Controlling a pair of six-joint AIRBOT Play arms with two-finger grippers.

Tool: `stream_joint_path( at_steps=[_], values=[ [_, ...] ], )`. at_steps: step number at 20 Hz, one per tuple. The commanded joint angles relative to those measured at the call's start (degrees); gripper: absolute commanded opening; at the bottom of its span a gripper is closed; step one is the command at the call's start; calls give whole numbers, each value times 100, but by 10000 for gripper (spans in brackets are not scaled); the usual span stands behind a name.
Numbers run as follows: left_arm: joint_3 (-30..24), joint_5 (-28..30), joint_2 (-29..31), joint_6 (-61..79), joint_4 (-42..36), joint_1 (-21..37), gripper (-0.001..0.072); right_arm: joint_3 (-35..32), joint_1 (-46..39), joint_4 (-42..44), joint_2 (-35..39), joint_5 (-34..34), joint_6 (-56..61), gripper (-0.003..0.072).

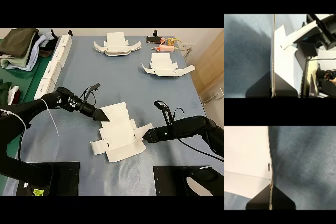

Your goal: Fold the box.

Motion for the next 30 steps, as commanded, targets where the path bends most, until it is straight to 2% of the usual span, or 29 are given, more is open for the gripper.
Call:
stream_joint_path(
  at_steps=[1, 2, 3, 4, 5, 8, 10, 12, 15, 18, 22, 27, 28, 30],
  values=[
    [2, -105, -2, 140, 15, -2, 12, 2, 4, -39, -9, 103, -4, 3],
    [2, -111, -2, 122, -68, -4, 12, 7, 2, -151, -9, 184, -2, 56],
    [2, -175, -2, 22, -236, -2, 12, 22, 2, -396, -7, 302, -2, 201],
    [2, -232, 0, -17, -503, -2, 12, 70, 2, -737, -9, 345, 7, 241],
    [22, -339, 0, 85, -782, -2, 12, 151, 2, -1250, -9, 382, 55, 241],
    [216, -588, 24, 1193, -780, -39, 11, 426, -13, -2924, -9, 553, 922, 241],
    [240, -455, 120, 1537, -737, -98, 10, 612, -20, -3783, -7, 544, 1655, 241],
    [238, -131, 308, 1725, -345, -221, 10, 789, -20, -4295, -7, 540, 2201, 241],
    [234, 614, 675, 1722, 691, -531, 9, 1117, -20, -4188, 4, 540, 2433, 242],
    [153, 1213, 1106, 1722, 1268, -870, 8, 1440, -20, -4111, 9, 544, 2736, 241],
    [-313, 2153, 1982, 1851, 1368, -1257, 7, 1504, -20, -4116, 2, 605, 2938, 241],
    [-1495, 4236, 3353, 2581, 1207, -2092, 7, 1502, -20, -4116, 2, 608, 3088, 241],
    [-1707, 4476, 3558, 2675, 1110, -2299, 7, 1502, -20, -4113, 2, 610, 3088, 241],
    [-1965, 4529, 3755, 2774, 1043, -2688, 8, 1502, -20, -4113, -2, 610, 3088, 241]
  ],
)
